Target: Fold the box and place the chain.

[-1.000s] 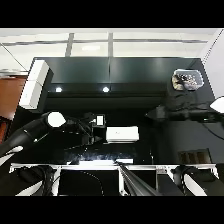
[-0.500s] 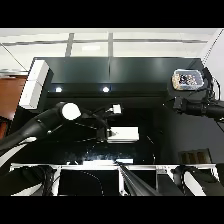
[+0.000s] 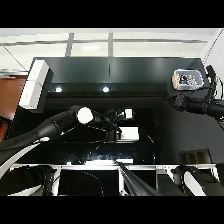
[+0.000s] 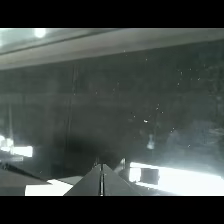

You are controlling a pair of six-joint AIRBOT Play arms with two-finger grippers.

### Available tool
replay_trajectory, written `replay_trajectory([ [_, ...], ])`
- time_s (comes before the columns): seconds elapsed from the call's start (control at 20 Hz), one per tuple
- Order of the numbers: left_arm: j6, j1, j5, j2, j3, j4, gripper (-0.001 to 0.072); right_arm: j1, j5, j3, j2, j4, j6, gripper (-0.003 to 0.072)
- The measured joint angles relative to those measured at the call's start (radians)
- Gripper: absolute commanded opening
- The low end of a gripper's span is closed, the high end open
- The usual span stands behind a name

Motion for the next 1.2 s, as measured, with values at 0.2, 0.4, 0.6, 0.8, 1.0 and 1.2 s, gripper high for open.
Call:
replay_trajectory([
  [0.2, -0.016, -0.005, -0.009, -0.015, 0.0, -0.002, 0.0711, 0.0, -0.007, 0.0, 0.0, 0.002, -0.007, 0.0029],
  [0.4, -0.025, -0.006, -0.05, -0.023, 0.0, 0.001, 0.0711, 0.0, -0.011, 0.0, 0.0, 0.003, -0.01, 0.0029],
  [0.6, -0.026, -0.006, -0.046, -0.026, 0.0, 0.001, 0.0711, 0.0, -0.011, 0.0, 0.0, 0.003, -0.011, 0.0029],
  [0.8, -0.027, -0.006, -0.044, -0.027, 0.0, 0.001, 0.0712, 0.0, -0.011, 0.0, 0.0, 0.003, -0.012, 0.0029],
  [1.0, -0.03, -0.006, -0.042, -0.036, 0.0, 0.003, 0.0711, 0.0, -0.011, 0.0, 0.0, 0.003, -0.012, 0.0029],
  [1.2, -0.029, -0.006, -0.042, -0.055, 0.0, 0.005, 0.0712, 0.0, -0.011, 0.0, 0.0, 0.003, -0.012, 0.0029],
])
